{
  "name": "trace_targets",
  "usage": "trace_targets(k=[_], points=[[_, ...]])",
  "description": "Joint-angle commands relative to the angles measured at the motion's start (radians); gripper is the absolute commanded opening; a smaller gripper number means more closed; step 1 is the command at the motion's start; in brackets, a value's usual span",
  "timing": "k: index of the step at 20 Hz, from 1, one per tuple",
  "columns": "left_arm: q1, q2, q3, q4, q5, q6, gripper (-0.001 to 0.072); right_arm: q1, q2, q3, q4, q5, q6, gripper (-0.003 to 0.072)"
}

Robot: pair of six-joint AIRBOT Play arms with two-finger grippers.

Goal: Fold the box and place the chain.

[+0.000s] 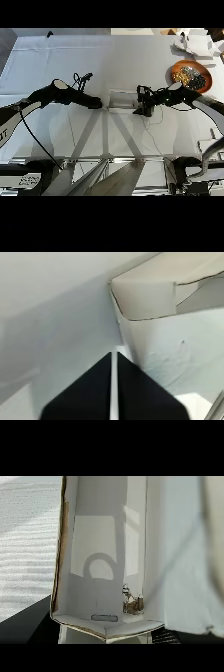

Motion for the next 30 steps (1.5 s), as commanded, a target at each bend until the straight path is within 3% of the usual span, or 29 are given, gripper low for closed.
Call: trace_targets(k=[1, 4, 6, 16, 20, 22, 30], points=[[-0.001, -0.001, 0.000, -0.050, -0.002, 0.029, 0.0118, 0.000, 0.000, 0.000, 0.000, 0.000, 0.000, 0.0435], [-0.001, 0.000, 0.000, -0.096, -0.007, 0.066, 0.0121, 0.000, 0.000, 0.000, 0.000, 0.000, 0.000, 0.0435], [0.000, 0.007, 0.000, -0.125, -0.008, 0.092, 0.0229, 0.000, 0.000, 0.000, 0.000, 0.000, 0.000, 0.0435], [0.003, 0.021, 0.000, -0.148, -0.001, 0.110, 0.0235, 0.000, 0.000, 0.000, 0.000, 0.000, 0.000, 0.0435], [0.015, 0.057, 0.000, -0.145, 0.059, 0.110, 0.0238, 0.000, 0.000, 0.000, 0.000, 0.000, 0.000, 0.0435], [0.011, 0.067, 0.000, -0.145, 0.057, 0.110, 0.0406, 0.000, 0.000, 0.000, 0.000, 0.000, 0.000, 0.0435], [-0.051, 0.067, 0.000, -0.142, 0.059, 0.110, 0.0422, 0.000, 0.000, 0.000, 0.000, 0.000, 0.000, 0.0435]])
